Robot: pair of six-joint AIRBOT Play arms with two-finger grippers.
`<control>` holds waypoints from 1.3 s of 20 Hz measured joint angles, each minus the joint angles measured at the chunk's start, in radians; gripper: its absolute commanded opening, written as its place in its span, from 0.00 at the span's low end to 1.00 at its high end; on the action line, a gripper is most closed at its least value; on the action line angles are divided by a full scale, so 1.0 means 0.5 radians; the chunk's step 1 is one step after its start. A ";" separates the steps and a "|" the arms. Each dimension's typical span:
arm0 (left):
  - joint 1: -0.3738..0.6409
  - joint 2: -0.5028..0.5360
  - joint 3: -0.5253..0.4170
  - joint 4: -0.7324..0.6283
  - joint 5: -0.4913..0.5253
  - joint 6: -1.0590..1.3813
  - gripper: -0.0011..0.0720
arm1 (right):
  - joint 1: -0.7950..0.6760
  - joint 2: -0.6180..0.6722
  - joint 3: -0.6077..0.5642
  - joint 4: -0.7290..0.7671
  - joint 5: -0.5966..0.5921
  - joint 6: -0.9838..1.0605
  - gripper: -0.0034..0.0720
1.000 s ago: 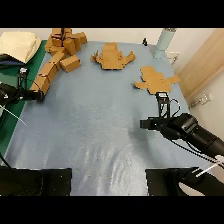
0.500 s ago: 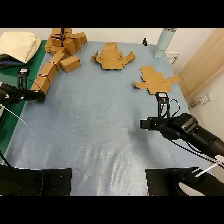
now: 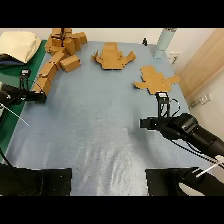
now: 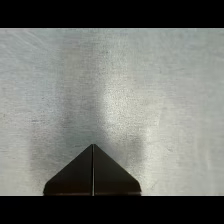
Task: Fold the box.
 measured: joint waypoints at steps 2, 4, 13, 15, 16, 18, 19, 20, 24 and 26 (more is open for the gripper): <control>0.001 -0.002 0.000 -0.003 0.000 0.000 0.74 | 0.000 -0.001 -0.001 0.001 0.010 0.000 0.05; 0.001 -0.004 0.001 -0.004 -0.001 0.000 0.77 | 0.000 -0.002 -0.001 0.000 0.018 0.000 0.05; 0.023 0.027 0.001 0.047 -0.108 -0.001 0.98 | 0.000 -0.001 -0.001 -0.001 0.024 0.000 0.05; 0.056 0.085 0.000 0.126 -0.214 -0.040 0.99 | 0.000 -0.001 -0.001 0.000 0.025 -0.001 0.05; 0.079 0.125 0.000 0.195 -0.270 -0.088 0.98 | 0.000 -0.001 -0.001 -0.001 0.025 0.000 0.05; 0.132 0.217 0.000 0.352 -0.398 -0.201 0.98 | 0.000 -0.001 -0.001 -0.001 0.025 -0.001 0.05; 0.159 0.270 0.000 0.417 -0.468 -0.262 0.98 | 0.000 -0.001 0.000 -0.001 0.026 -0.001 0.05; 0.179 0.324 0.002 0.463 -0.547 -0.311 0.95 | 0.000 -0.001 -0.001 -0.001 0.025 -0.001 0.05; 0.198 0.584 0.008 0.462 -0.878 -0.479 0.03 | -0.005 -0.009 0.013 0.006 0.039 -0.001 0.05; 0.105 0.709 0.008 0.395 -1.023 -0.533 0.03 | -0.027 -0.060 0.077 0.011 0.047 -0.008 0.05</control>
